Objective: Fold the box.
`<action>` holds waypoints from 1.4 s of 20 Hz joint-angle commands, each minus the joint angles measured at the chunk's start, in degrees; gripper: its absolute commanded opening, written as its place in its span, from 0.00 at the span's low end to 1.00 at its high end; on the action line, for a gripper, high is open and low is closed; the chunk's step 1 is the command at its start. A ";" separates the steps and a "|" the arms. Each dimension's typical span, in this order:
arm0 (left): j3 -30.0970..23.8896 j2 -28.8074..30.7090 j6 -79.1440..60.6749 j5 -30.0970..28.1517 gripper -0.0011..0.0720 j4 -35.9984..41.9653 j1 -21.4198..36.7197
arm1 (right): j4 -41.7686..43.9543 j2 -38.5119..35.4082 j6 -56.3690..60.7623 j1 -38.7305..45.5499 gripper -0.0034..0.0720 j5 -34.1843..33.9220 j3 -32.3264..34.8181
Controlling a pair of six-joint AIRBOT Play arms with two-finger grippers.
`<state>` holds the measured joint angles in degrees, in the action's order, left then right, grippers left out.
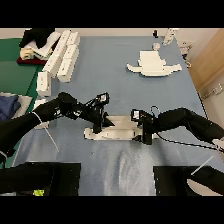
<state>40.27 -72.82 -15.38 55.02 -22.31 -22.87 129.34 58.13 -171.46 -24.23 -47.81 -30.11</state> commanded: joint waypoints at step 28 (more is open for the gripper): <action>-0.02 -0.02 0.00 0.00 0.03 0.00 0.02 | -2.05 5.81 -0.50 0.09 0.73 1.25 -0.04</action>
<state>40.27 -72.82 -15.38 55.02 -22.31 -22.87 127.28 63.92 -172.00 -24.16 -46.50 -30.17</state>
